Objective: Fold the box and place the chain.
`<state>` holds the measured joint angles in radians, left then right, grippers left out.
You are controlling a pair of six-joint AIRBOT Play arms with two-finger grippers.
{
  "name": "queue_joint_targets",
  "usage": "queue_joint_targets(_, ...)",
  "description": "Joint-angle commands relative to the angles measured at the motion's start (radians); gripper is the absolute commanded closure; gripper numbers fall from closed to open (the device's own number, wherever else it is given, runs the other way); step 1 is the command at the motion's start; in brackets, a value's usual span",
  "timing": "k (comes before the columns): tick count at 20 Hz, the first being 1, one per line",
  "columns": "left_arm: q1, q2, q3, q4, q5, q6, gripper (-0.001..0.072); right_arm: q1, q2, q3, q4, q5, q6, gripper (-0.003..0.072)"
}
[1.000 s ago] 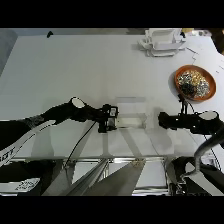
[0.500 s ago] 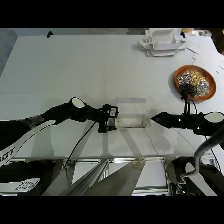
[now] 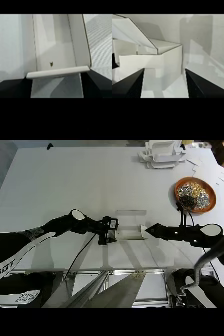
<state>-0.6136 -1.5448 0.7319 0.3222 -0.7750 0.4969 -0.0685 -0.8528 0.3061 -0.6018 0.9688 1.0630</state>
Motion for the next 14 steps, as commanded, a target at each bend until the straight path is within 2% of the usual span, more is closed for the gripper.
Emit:
queue_joint_targets(1,0.001,0.000,0.000,0.000,0.000,0.000,0.0570,0.061,0.000,0.026,-0.021,-0.041,0.052,0.0118)
queue_joint_targets(6,0.001,0.000,0.000,0.000,0.000,0.000,0.0570,0.181,-0.016,0.125,-0.271,-0.067,0.303,0.0140)
queue_joint_targets(7,0.001,0.000,0.000,0.000,0.000,0.000,0.0570,0.212,-0.026,0.143,-0.314,-0.069,0.347,0.0163)
queue_joint_targets(14,0.001,0.000,0.000,0.000,0.000,0.000,0.0570,0.428,-0.169,0.267,-0.531,-0.080,0.585,0.0166)
